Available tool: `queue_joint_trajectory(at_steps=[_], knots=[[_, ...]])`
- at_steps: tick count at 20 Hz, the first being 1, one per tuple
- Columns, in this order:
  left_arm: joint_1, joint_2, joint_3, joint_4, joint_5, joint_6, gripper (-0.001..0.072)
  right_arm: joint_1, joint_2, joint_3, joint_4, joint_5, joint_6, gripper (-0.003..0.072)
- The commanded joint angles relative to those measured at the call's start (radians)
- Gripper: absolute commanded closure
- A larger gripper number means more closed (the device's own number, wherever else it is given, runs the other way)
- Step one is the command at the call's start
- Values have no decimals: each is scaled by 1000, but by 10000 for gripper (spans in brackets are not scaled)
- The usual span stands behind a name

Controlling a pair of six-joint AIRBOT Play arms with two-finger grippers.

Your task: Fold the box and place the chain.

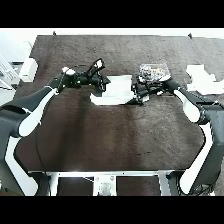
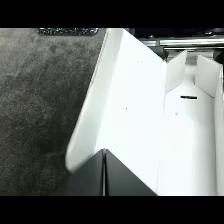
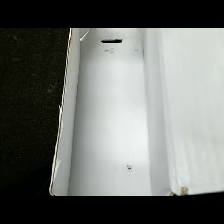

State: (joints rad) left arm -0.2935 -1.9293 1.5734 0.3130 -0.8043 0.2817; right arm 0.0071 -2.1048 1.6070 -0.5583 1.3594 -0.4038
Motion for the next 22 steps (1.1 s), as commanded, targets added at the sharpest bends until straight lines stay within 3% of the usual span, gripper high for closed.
queue_joint_trajectory(at_steps=[1, 18, 22], knots=[[2, -24, 10, -6, 5, -4, 692, 0, 0, 1, 0, 0, 0, 271], [1, -84, 13, -3, -9, -11, 691, 0, 0, 1, 0, 0, 0, 271], [7, -77, 76, -2, -89, -21, 690, 0, 0, 1, 0, 0, 0, 271]])
